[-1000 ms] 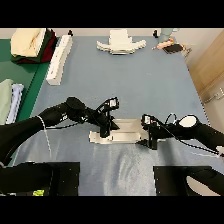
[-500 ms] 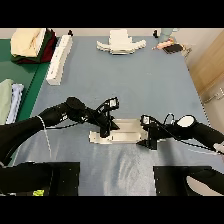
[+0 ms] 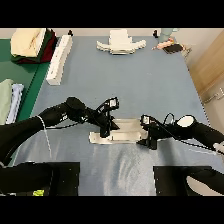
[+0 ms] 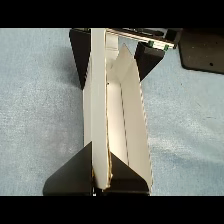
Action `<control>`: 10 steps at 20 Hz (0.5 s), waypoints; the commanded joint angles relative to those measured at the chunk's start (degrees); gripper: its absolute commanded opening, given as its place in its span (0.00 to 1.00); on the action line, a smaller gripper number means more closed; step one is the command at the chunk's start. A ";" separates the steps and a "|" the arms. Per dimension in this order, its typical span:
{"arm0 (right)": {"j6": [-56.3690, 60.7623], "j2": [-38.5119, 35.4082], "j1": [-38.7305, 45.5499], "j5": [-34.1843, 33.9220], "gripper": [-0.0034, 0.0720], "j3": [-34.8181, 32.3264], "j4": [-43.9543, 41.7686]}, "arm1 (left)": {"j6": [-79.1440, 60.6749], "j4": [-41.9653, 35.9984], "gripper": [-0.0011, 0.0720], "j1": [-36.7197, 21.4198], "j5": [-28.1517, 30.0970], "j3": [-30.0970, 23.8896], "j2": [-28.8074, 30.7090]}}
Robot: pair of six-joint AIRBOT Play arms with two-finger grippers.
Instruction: Fold the box.
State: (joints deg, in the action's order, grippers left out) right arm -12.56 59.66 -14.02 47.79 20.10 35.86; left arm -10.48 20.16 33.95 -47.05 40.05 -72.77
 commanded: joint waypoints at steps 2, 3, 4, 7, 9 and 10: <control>0.04 -0.42 -0.09 2.03 0.77 -0.07 0.17 | -0.02 0.04 0.04 0.00 0.00 0.00 0.02; 0.07 -0.70 -0.39 2.19 0.77 -0.07 0.33 | -0.02 0.04 0.04 0.00 0.00 0.00 0.02; 0.07 -0.92 -0.76 2.27 0.77 -0.07 0.48 | -0.02 0.02 0.04 -0.02 0.00 0.00 0.02; 0.09 -1.07 -0.74 2.91 0.78 -0.07 0.52 | -0.02 0.02 0.04 0.00 0.00 0.00 0.02; 0.09 -1.18 -0.74 2.82 0.84 -0.04 0.50 | -0.02 0.02 0.03 -0.02 0.00 0.00 0.02; 0.09 -1.29 -0.74 2.97 0.84 -0.04 0.28 | -0.02 0.04 0.04 -0.02 0.00 0.00 0.02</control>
State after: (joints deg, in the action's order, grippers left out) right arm -12.45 58.63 -14.70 50.43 20.01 36.60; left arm -10.59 20.23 33.95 -47.24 40.07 -72.77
